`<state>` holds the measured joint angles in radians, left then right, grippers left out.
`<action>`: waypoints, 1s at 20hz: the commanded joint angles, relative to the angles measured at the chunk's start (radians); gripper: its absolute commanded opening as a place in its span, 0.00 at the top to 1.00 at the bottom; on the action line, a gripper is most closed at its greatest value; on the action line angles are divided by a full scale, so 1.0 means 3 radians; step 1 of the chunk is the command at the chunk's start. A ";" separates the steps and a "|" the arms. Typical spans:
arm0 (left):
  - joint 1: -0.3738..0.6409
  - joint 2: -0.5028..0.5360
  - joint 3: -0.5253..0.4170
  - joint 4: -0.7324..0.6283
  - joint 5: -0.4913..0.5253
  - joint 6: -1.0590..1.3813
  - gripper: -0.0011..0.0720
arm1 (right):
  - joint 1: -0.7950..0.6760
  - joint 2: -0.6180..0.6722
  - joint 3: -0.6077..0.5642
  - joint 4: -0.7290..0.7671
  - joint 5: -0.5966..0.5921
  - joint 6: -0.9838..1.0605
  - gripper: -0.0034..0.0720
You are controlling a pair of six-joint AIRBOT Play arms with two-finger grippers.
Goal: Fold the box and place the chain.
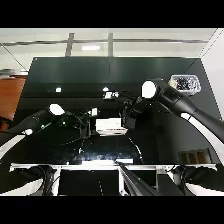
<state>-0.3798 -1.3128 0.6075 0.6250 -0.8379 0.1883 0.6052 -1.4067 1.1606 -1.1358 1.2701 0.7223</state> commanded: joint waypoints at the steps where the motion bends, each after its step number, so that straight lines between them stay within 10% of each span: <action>1: -0.0001 -0.0003 0.0003 -0.0001 0.0001 0.0001 0.35 | 0.0013 -0.0003 0.0000 0.0001 -0.0032 0.0017 0.55; 20: -0.0001 -0.0003 0.0003 -0.0001 0.0001 0.0001 0.35 | 0.0019 -0.0013 -0.0071 0.0004 -0.0025 0.0112 0.46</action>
<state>-0.3798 -1.3128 0.6075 0.6247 -0.8375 0.1894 0.6102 -1.4097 1.1458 -1.1336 1.2610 0.7528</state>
